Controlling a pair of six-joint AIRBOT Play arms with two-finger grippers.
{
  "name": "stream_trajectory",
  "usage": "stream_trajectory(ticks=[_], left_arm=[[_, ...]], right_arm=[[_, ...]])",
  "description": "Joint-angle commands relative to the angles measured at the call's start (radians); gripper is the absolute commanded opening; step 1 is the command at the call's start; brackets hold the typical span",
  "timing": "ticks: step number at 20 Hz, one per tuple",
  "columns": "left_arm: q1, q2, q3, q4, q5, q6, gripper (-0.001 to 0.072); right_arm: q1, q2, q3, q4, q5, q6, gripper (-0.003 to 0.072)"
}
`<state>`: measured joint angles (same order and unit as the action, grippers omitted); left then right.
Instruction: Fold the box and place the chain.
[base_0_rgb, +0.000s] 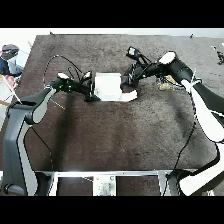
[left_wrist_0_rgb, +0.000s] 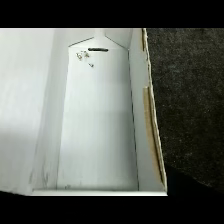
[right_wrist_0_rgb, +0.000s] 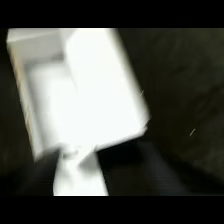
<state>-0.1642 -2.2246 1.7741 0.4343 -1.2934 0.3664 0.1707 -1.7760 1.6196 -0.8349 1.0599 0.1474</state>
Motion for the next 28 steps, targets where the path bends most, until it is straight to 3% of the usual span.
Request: stream_trajectory(ticks=[1, 6, 12, 13, 14, 15, 28], left_arm=[[0.0, -0.001, 0.0, 0.0, 0.0, 0.0, 0.0455], [0.0, -0.001, 0.0, 0.0, 0.001, 0.0, 0.0455], [0.0, -0.001, 0.0, 0.0, 0.001, 0.0, 0.0455], [0.0, -0.001, 0.0, 0.0, 0.001, 0.0, 0.0455], [0.0, -0.001, 0.0, 0.0, 0.001, 0.0, 0.0455], [0.0, -0.001, 0.0, 0.0, 0.001, 0.0, 0.0455], [0.0, -0.001, 0.0, 0.0, 0.001, 0.0, 0.0455]], right_arm=[[0.001, -0.037, -0.002, -0.137, 0.059, -0.015, 0.0659], [0.01, -0.125, -0.001, -0.134, 0.059, -0.074, 0.0659], [0.056, -0.14, -0.001, -0.134, -0.007, -0.077, 0.0657], [0.061, -0.14, -0.001, -0.134, -0.013, -0.077, 0.0563], [0.068, -0.14, -0.001, -0.134, -0.013, -0.077, 0.0369], [0.072, -0.14, -0.001, -0.134, -0.013, -0.077, 0.0347], [0.119, -0.163, -0.001, -0.062, -0.081, -0.077, 0.0345]])
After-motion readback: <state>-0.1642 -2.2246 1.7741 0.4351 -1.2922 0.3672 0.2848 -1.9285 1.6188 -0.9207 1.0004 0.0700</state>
